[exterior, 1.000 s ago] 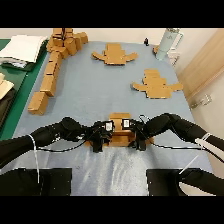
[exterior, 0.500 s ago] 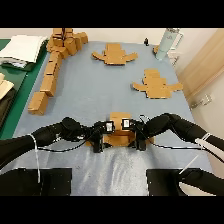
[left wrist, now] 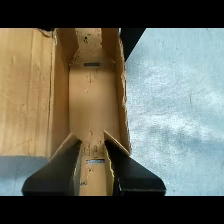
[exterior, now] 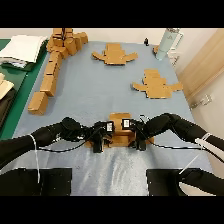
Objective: Fold the box.
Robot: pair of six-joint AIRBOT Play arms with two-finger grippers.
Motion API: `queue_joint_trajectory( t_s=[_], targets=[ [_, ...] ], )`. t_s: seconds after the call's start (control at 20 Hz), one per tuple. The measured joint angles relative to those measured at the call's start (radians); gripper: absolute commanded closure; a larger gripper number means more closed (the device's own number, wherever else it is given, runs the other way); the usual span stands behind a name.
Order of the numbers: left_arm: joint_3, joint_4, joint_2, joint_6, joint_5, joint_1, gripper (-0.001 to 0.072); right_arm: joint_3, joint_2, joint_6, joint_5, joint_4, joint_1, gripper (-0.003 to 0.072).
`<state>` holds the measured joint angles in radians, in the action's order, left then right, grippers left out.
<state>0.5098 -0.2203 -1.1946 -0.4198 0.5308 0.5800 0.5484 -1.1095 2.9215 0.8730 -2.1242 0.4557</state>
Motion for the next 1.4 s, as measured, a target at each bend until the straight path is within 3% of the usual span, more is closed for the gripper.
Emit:
queue_joint_trajectory(
  t_s=[0.05,0.1,0.25,0.55,0.7,0.9,1.0,1.15,1.4],
  targets=[
    [0.0,-0.018,0.013,0.019,0.0,0.0,0.068,0.0,0.0,0.0,0.0,0.0,0.0,0.0102],
    [0.0,-0.047,0.03,0.044,0.001,0.0,0.0694,0.0,0.0,0.0,0.0,0.0,0.0,0.0102],
    [0.0,-0.189,0.089,0.164,0.008,0.0,0.0694,0.0,0.0,0.0,0.0,0.0,0.0,0.0102],
    [0.0,-0.626,0.263,0.632,0.061,-0.002,0.0694,0.0,0.0,0.0,0.0,0.0,0.0,0.0102],
    [0.0,-0.812,0.384,1.038,0.097,-0.028,0.0695,0.0,0.0,0.0,0.0,0.0,0.0,0.0102],
    [-0.014,-1.02,0.471,1.635,0.262,-0.172,0.0695,0.0,0.0,0.0,0.0,0.0,0.0,0.0102],
    [-0.037,-1.024,0.486,1.792,0.33,-0.247,0.0696,0.0,0.0,0.0,0.0,0.0,0.0,0.0102],
    [-0.08,-0.922,0.491,1.898,0.361,-0.293,0.0696,0.0,0.0,0.001,0.0,0.0,0.0,0.0102],
    [-0.13,-0.766,0.421,1.958,0.239,-0.219,0.0696,0.0,0.0,0.001,0.0,0.0,0.0,0.0103]
  ],
)
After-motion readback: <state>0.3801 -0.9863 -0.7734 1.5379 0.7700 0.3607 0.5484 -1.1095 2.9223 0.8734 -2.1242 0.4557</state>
